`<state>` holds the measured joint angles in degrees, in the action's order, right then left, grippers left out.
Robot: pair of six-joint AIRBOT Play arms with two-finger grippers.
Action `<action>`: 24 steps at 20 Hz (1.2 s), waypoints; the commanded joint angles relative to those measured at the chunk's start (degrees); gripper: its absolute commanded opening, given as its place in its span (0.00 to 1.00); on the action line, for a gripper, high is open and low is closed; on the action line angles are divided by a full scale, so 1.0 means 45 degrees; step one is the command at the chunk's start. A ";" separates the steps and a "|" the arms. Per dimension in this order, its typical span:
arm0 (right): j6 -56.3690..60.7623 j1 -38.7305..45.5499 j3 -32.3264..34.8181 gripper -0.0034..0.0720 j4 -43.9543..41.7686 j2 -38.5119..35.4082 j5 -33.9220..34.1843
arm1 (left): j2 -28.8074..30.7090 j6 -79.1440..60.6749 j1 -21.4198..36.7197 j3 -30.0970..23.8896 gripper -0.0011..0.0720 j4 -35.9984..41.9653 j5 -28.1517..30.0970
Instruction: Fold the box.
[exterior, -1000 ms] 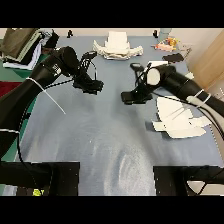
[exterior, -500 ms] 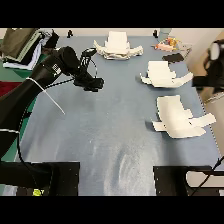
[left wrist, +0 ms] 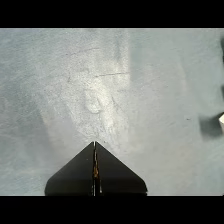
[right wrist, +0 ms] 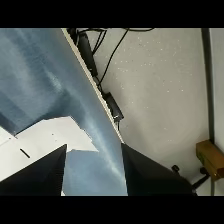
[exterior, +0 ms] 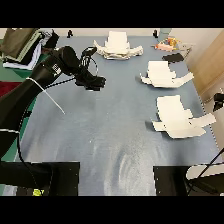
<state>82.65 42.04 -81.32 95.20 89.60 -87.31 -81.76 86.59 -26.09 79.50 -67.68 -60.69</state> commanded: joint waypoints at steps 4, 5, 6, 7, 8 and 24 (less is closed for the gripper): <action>-0.2482 0.0821 -0.0005 0.75 -0.2375 0.1423 -0.0253 | -0.0005 0.0010 0.0000 0.0000 0.03 0.0661 0.0000; -0.2540 0.0821 -0.0005 0.74 -0.2375 0.1574 -0.0403 | -0.0005 0.0010 0.0000 0.0005 0.03 0.0782 -0.0049; -0.2574 0.0821 -0.0005 0.72 -0.2375 0.1681 -0.0563 | -0.0005 0.0010 0.0000 0.0000 0.03 0.0787 -0.0146; -0.2569 0.0821 0.0000 0.71 -0.2409 0.1753 -0.0631 | -0.0005 0.0010 0.0000 0.0000 0.03 0.0787 -0.0267; -0.2569 0.0811 0.0005 0.70 -0.2788 0.1778 -0.0860 | -0.0005 0.0010 0.0000 0.0000 0.03 0.0777 -0.0374; -0.2059 -0.5022 0.4148 0.05 -0.8825 -0.1982 0.1107 | 0.0359 -0.1117 0.0262 -0.0044 0.03 0.0767 -0.2603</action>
